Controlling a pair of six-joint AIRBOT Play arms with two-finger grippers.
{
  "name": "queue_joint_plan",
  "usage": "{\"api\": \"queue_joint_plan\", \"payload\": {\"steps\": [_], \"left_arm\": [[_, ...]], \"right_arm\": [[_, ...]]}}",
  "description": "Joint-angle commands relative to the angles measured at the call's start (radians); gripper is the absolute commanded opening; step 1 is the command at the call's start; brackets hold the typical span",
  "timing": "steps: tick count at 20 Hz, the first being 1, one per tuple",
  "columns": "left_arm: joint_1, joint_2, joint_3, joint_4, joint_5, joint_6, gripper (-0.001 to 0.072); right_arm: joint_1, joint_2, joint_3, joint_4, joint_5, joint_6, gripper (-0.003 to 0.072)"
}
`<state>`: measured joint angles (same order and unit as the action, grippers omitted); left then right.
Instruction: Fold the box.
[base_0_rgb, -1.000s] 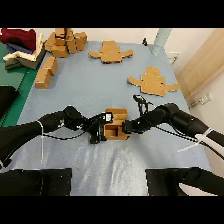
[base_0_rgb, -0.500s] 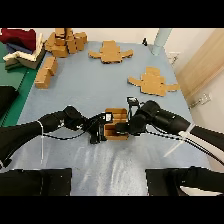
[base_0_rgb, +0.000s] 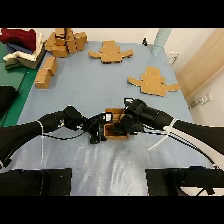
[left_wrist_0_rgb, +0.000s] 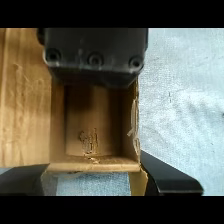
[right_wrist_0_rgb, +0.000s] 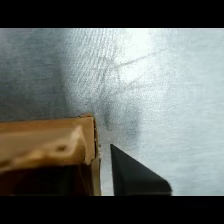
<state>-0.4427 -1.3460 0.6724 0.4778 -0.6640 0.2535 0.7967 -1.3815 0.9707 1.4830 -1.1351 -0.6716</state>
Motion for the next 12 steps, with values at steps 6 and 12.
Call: {"api": "queue_joint_plan", "payload": {"steps": [6, 12], "left_arm": [[0.000, 0.000, 0.000, 0.000, 0.000, 0.000, 0.0388], [0.000, 0.000, 0.000, 0.000, 0.000, 0.000, 0.0388]], "right_arm": [[0.002, -0.027, 0.005, -0.023, -0.006, 0.010, 0.0078], [0.002, -0.027, 0.005, -0.032, -0.006, 0.008, 0.0002]]}}
